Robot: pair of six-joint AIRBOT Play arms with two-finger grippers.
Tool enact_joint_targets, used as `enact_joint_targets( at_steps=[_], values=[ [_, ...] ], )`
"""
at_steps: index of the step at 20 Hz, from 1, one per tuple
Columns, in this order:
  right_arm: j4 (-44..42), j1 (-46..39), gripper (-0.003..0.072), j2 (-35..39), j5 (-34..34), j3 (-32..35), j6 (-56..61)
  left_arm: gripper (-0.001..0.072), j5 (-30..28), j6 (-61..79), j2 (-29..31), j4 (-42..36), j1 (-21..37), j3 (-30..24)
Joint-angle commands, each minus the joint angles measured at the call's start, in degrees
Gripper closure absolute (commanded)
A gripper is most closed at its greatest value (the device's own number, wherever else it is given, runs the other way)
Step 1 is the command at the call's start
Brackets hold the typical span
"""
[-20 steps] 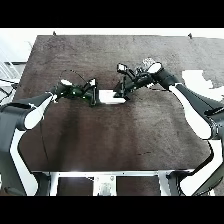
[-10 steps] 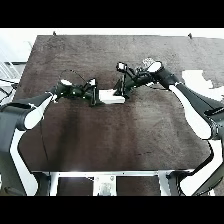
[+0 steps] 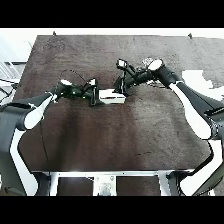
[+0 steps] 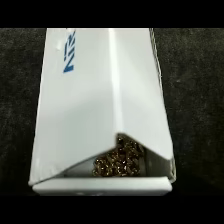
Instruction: Fold the box and place the chain.
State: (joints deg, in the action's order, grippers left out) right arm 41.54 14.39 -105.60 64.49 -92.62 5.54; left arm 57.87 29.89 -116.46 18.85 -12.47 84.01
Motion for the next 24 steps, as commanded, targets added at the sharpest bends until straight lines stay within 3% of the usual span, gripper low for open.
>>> enact_joint_targets(
  at_steps=[1, 23, 24],
  values=[
    [0.8, 0.6, 0.0332, 0.0, -0.1, -0.1, 0.0, 0.0086, 0.1, 0.0, 0.0, 0.0, 0.0, 0.0],
    [1.1, 1.7, 0.0335, 0.0, -2.3, 2.7, 0.1, 0.0086, 0.1, 0.0, 0.0, 0.0, 0.0, 0.0],
    [1.0, 2.0, 0.0389, 0.0, -2.1, 2.8, 0.1, 0.0085, 0.1, 0.0, 0.0, 0.0, 0.0, 0.0]
  ],
)
